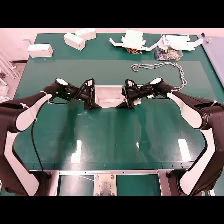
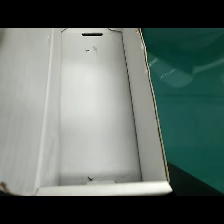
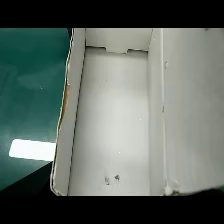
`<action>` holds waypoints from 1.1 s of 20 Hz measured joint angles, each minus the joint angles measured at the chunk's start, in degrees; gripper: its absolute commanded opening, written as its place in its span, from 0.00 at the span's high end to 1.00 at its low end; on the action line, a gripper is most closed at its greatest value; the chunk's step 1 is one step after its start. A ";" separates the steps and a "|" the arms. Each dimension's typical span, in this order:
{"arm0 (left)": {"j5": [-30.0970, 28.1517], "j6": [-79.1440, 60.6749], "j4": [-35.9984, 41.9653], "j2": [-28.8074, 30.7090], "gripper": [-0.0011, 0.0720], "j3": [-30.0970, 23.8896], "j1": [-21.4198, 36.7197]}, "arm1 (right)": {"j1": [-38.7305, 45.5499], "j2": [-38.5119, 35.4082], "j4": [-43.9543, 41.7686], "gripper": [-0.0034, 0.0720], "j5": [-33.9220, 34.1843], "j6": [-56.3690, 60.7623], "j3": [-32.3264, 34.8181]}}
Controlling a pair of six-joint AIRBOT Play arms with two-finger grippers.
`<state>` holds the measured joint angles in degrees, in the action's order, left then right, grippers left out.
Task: Fold the box and place the chain.
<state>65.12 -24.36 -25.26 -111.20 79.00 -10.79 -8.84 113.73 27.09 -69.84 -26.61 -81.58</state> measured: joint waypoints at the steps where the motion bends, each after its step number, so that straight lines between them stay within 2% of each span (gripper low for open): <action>1: 0.00 0.00 0.02 0.00 0.32 0.00 0.00 | 0.00 0.00 -0.02 0.18 0.02 0.00 0.00; 18: -0.11 -0.04 0.20 0.00 0.32 0.00 0.00 | -0.02 0.00 -0.02 0.18 0.13 -0.02 0.00; 19: -0.11 -0.04 0.20 0.00 0.32 0.00 0.00 | -0.02 0.00 -0.04 0.07 0.13 -0.02 0.00; 20: -0.09 -0.09 0.17 0.00 0.32 0.00 -0.02 | -0.04 0.00 -0.07 0.00 0.26 -0.15 0.00; 22: 0.00 -0.11 0.17 0.00 0.32 0.00 -0.04 | -0.04 -0.02 -0.15 0.00 0.48 -0.52 -0.02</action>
